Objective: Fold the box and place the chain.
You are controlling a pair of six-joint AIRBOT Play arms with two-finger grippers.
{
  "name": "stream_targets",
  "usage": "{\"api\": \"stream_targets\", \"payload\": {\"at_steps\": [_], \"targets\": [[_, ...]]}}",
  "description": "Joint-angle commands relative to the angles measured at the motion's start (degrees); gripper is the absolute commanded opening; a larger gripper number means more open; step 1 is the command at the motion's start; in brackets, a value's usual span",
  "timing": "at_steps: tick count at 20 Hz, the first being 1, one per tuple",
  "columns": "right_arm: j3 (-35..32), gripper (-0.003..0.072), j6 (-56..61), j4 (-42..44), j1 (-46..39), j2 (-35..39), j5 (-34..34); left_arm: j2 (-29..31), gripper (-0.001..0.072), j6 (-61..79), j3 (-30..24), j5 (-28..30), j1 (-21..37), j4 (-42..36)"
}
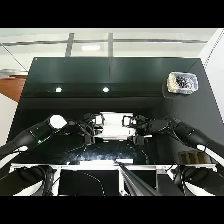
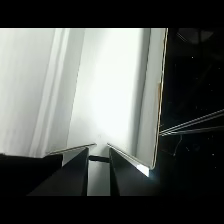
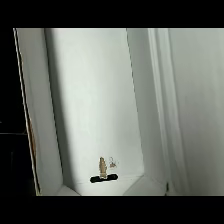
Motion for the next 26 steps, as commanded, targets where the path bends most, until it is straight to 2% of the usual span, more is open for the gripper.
{"api": "stream_targets", "payload": {"at_steps": [1,3,9,10,12,16,17,18,20,22,23,24,25,26], "targets": [[-0.02,0.0408,0.02,0.02,0.04,-0.04,0.20,-1.51,0.0162,2.29,0.00,2.95,-1.60,-2.03],[-0.02,0.0408,0.02,0.02,0.04,-0.04,0.17,-1.90,0.0162,2.25,0.00,5.22,-2.47,-2.12],[-0.02,0.0408,0.00,0.02,0.04,-0.04,0.17,-1.90,0.0165,2.23,0.00,4.70,-2.49,-2.10],[-0.02,0.0408,0.02,0.02,0.04,-0.04,0.17,-1.90,0.0185,2.25,0.00,4.68,-2.49,-2.10],[-0.02,0.0408,0.02,0.02,0.04,-0.04,0.17,-1.90,0.0379,2.23,0.00,4.63,-2.49,-2.10],[-0.02,0.0408,0.02,0.02,0.04,-0.04,0.20,-1.90,0.0377,2.25,0.00,3.41,-2.49,-2.08],[-0.02,0.0408,0.02,0.02,0.04,-0.04,0.20,-1.90,0.0311,2.25,0.00,3.08,-2.49,-2.08],[-0.02,0.0408,0.02,0.02,0.04,-0.04,0.20,-1.90,0.0275,2.25,0.00,3.13,-2.49,-2.08],[-0.02,0.0408,0.00,0.02,0.04,-0.04,0.20,-1.88,0.0417,2.25,0.00,3.21,-2.49,-2.10],[-0.02,0.0408,0.00,0.02,0.04,-0.04,0.20,-1.84,0.0422,1.99,0.00,3.19,-2.47,-2.05],[-0.02,0.0408,0.00,0.02,0.04,-0.04,0.20,-1.57,0.0325,0.09,0.04,3.19,-2.38,-1.99],[-0.02,0.0408,0.00,0.00,0.04,-0.04,0.20,-0.83,0.0141,-1.88,0.04,3.06,-2.01,-1.75],[-0.02,0.0408,0.00,0.00,0.04,-0.04,0.20,0.66,0.0030,-3.87,0.04,2.62,-1.33,-0.52],[-0.02,0.0408,0.00,0.00,0.04,-0.04,0.20,2.80,0.0030,-6.64,0.04,1.49,-0.31,1.27]]}}
